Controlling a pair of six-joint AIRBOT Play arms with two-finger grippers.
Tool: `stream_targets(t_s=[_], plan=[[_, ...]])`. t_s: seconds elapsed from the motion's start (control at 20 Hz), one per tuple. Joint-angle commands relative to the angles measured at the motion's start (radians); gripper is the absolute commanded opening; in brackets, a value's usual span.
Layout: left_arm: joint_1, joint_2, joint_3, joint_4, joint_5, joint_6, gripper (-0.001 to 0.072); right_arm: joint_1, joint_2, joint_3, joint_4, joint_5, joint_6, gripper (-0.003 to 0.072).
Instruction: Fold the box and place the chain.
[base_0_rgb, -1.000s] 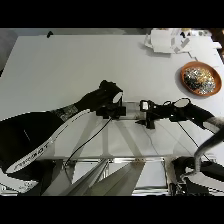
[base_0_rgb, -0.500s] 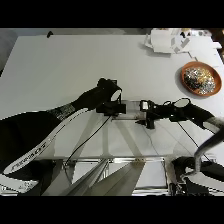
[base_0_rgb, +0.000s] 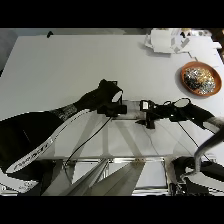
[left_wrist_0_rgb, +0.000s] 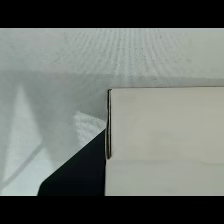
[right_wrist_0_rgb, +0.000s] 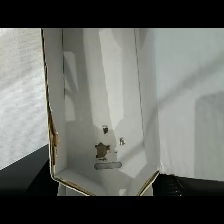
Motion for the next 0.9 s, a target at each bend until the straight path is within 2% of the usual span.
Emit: stream_targets(t_s=[0.0,0.1,0.15,0.25,0.3,0.55,0.7,0.75,0.8,0.85], plan=[[-0.006,-0.009,0.0,-0.015,-0.001,0.003,0.0004,0.0,0.001,0.0,0.0,0.0,0.0,0.0295],[-0.005,-0.003,0.0,-0.016,-0.011,0.007,0.002,0.0,0.001,0.0,0.0,0.0,0.0,0.0295],[-0.003,0.005,0.0,-0.016,-0.016,0.012,0.0071,0.0,0.001,0.0,0.0,0.0,0.0,0.0295],[0.008,0.027,0.0,-0.015,-0.023,0.023,0.0287,0.0,0.001,0.0,0.0,0.0,0.0,0.0295],[0.015,0.042,0.0,-0.016,-0.024,0.034,0.0312,0.0,0.001,0.0,0.0,0.0,0.0,0.0295],[0.066,0.154,0.0,-0.019,-0.069,0.151,0.0312,0.0,0.001,0.0,0.0,0.0,0.0,0.0295],[0.112,0.249,0.0,-0.019,-0.143,0.397,0.0313,0.0,0.001,0.0,0.0,0.0,0.0,0.0295],[0.13,0.287,-0.001,-0.018,-0.179,0.509,0.0342,0.0,0.001,0.0,0.0,0.0,0.0,0.0295],[0.148,0.323,-0.003,-0.019,-0.208,0.605,0.0429,0.0,0.001,0.0,0.0,0.0,0.0,0.0295],[0.169,0.362,-0.012,-0.019,-0.222,0.69,0.059,0.0,0.001,0.0,0.0,0.0,0.0,0.0295]])
